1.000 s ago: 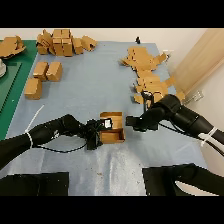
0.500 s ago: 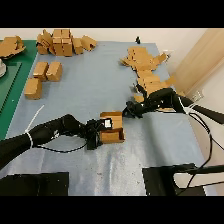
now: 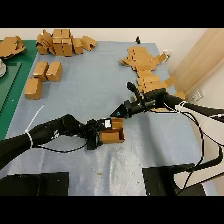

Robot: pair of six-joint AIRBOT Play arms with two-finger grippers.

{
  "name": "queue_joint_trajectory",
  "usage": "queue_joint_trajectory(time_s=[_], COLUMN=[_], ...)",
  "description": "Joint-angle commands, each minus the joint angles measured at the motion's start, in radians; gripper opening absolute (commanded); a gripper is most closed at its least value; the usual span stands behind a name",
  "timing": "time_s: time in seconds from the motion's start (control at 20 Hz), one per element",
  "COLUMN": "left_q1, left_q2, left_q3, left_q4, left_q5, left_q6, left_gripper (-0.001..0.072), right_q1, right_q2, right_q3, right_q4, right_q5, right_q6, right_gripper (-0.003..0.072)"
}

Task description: Fold the box.

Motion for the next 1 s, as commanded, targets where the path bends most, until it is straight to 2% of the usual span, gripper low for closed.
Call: queue_joint_trajectory(time_s=[0.0,0.1,0.2,0.45,0.7,0.8,0.85,0.9,0.95], left_q1=[0.0,0.0,0.0,0.0,0.0,0.0,0.0,0.0,0.0], left_q2=[0.0,0.0,0.0,0.0,0.0,0.0,0.0,0.0,0.0], left_q3=[0.0,0.0,0.0,0.0,0.0,0.0,0.0,0.0,0.0], left_q4=[0.0,0.0,0.0,0.0,0.0,0.0,0.0,0.0,0.0], left_q5=[-0.002,-0.001,0.0,-0.001,0.0,-0.001,-0.001,0.0,-0.001], left_q6=[0.0,0.0,0.0,0.0,0.0,0.0,0.0,0.0,0.0], left_gripper=[0.046,0.046,0.046,0.046,0.046,0.046,0.046,0.046,0.046], right_q1=[0.037,0.045,0.07,0.19,0.357,0.395,0.41,0.425,0.438], right_q2=[0.003,0.033,0.097,0.368,0.5,0.527,0.537,0.549,0.559], right_q3=[-0.053,-0.074,-0.103,-0.244,-0.255,-0.245,-0.238,-0.233,-0.233], right_q4=[-0.003,-0.025,-0.09,-0.328,-0.512,-0.568,-0.602,-0.634,-0.659], right_q5=[0.022,0.034,0.095,0.412,0.678,0.72,0.72,0.715,0.71], right_q6=[-0.065,-0.113,-0.115,-0.09,-0.146,-0.149,-0.149,-0.149,-0.15], right_gripper=[0.0,0.0001,0.0001,0.0002,0.0004,0.0005,0.0032,0.009,0.0104])
